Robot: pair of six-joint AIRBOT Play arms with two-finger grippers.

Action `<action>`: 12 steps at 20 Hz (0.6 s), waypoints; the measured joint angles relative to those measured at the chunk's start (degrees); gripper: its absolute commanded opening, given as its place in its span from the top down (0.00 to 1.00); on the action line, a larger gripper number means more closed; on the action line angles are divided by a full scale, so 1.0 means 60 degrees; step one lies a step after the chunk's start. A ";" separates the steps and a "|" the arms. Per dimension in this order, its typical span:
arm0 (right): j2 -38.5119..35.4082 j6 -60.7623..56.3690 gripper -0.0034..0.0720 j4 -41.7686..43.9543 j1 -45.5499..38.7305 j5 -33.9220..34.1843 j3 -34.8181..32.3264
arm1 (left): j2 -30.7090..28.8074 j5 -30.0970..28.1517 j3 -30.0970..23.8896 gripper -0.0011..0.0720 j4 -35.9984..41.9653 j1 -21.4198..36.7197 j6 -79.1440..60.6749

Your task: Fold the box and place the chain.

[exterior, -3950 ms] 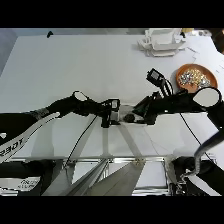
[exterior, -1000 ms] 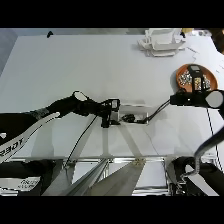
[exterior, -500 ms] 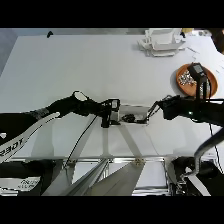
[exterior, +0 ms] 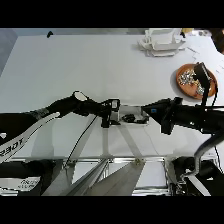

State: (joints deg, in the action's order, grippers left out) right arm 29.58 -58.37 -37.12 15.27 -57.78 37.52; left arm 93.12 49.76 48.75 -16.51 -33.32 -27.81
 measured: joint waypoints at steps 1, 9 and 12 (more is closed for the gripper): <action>-0.0004 0.0211 0.93 0.0175 0.0076 0.0011 0.0000 | 0.0000 0.0000 0.0000 0.87 0.0000 0.0000 -0.0004; 0.0040 0.1723 0.93 0.0871 0.0262 0.0277 0.0000 | 0.0000 0.0000 0.0000 0.87 0.0000 0.0000 0.0000; 0.0324 0.1902 0.93 0.0393 0.0270 0.0430 -0.0080 | 0.0000 0.0000 0.0000 0.87 0.0004 0.0000 0.0000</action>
